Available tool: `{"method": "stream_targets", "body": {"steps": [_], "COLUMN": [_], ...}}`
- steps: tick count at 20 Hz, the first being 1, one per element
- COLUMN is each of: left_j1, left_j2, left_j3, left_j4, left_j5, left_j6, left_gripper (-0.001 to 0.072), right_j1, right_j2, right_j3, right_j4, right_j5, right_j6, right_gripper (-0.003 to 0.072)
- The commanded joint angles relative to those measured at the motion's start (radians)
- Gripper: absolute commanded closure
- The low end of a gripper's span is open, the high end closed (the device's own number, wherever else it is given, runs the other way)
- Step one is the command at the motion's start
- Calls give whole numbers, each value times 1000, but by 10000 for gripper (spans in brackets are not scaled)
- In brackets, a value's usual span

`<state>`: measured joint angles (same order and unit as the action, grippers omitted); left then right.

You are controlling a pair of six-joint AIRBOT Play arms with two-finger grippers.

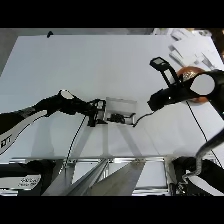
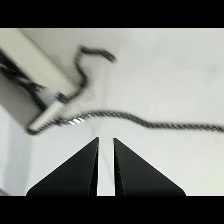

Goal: Fold the box and place the chain.

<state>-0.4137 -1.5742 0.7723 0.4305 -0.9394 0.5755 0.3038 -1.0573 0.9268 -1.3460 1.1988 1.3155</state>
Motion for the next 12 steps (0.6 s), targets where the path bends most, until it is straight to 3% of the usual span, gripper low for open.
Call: {"method": "stream_targets", "body": {"steps": [1,5,7,12], "left_j1": [1,1,1,1], "left_j2": [0,0,0,0], "left_j3": [1,1,1,1], "left_j4": [0,0,0,0], "left_j5": [0,0,0,0], "left_j6": [0,0,0,0], "left_gripper": [676,676,676,676], "right_j1": [-63,-36,-18,4], "right_j2": [-83,-197,-225,-233], "right_j3": [-85,-109,-109,-109], "right_j4": [-73,-73,-72,-154], "right_j5": [-16,-52,-87,-171], "right_j6": [136,330,378,542], "right_gripper": [553,546,361,370]}}
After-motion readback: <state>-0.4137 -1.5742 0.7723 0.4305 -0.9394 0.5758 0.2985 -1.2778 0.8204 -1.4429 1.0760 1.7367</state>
